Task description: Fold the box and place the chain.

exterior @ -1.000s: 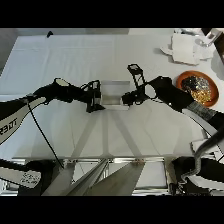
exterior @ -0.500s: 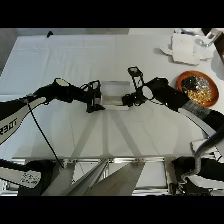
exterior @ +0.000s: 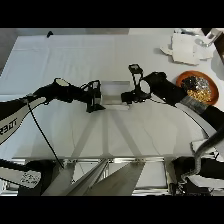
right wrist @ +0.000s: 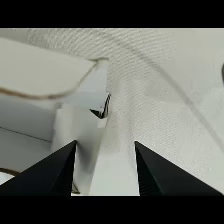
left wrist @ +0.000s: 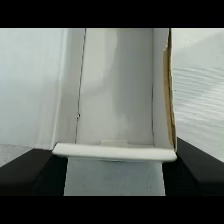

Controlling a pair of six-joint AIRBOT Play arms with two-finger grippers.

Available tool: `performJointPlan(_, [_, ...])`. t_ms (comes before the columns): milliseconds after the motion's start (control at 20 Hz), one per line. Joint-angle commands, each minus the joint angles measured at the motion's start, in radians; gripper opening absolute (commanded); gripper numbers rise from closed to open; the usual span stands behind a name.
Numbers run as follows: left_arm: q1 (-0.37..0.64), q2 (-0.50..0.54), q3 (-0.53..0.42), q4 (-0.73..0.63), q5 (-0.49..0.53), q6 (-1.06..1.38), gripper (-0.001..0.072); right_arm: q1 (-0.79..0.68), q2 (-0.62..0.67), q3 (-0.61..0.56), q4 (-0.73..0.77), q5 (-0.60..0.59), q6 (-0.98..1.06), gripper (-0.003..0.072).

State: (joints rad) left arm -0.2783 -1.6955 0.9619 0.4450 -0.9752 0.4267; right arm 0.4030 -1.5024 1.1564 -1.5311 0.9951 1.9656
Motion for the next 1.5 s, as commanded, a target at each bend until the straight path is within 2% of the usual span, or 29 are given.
performJointPlan(0, [0.001, 0.0, 0.0, 0.001, -0.002, 0.002, 0.0393, 0.023, -0.058, 0.08, -0.023, 0.102, 0.056, 0.0416])
performJointPlan(250, [0.001, 0.0, 0.0, 0.001, -0.001, 0.002, 0.0393, 0.082, -0.125, 0.086, -0.083, 0.097, 0.16, 0.0414])
performJointPlan(600, [0.001, 0.0, 0.0, 0.001, -0.001, 0.002, 0.0393, 0.086, -0.131, 0.086, -0.173, 0.081, 0.324, 0.0393])
performJointPlan(700, [0.001, 0.0, 0.0, 0.001, -0.001, 0.002, 0.0393, 0.086, -0.134, 0.086, -0.175, 0.072, 0.37, 0.0317])
performJointPlan(850, [0.001, 0.0, 0.0, 0.001, -0.001, 0.002, 0.0393, 0.091, -0.137, 0.086, -0.185, 0.05, 0.394, 0.0312])
performJointPlan(950, [0.001, 0.0, 0.0, 0.001, -0.001, 0.002, 0.0393, 0.097, -0.137, 0.086, -0.192, 0.031, 0.395, 0.0178])
performJointPlan(1050, [0.001, 0.0, 0.0, 0.001, -0.001, 0.002, 0.0393, 0.101, -0.142, 0.086, -0.193, 0.029, 0.418, 0.0136])
performJointPlan(1100, [0.001, 0.0, 0.0, 0.001, -0.002, 0.002, 0.0393, 0.103, -0.145, 0.086, -0.193, 0.032, 0.433, 0.0066])
performJointPlan(1150, [0.001, 0.0, 0.0, 0.001, -0.002, 0.002, 0.0393, 0.106, -0.151, 0.086, -0.193, 0.035, 0.449, 0.0031])
performJointPlan(1250, [0.001, 0.0, 0.0, 0.001, -0.001, 0.002, 0.0393, 0.113, -0.164, 0.086, -0.192, 0.038, 0.46, 0.0009])
performJointPlan(1300, [0.001, 0.0, 0.0, 0.001, -0.001, 0.002, 0.0393, 0.116, -0.167, 0.086, -0.192, 0.04, 0.462, 0.0022])
performJointPlan(1350, [0.001, 0.0, 0.0, 0.001, -0.002, 0.002, 0.0393, 0.121, -0.167, 0.086, -0.192, 0.04, 0.462, 0.0159])
performJointPlan(1400, [0.001, 0.0, 0.0, 0.001, -0.002, 0.002, 0.0393, 0.121, -0.167, 0.087, -0.189, 0.039, 0.462, 0.0399])
performJointPlan(1450, [0.001, 0.0, 0.0, 0.001, -0.001, 0.002, 0.0393, 0.121, -0.167, 0.087, -0.188, 0.04, 0.462, 0.0483])
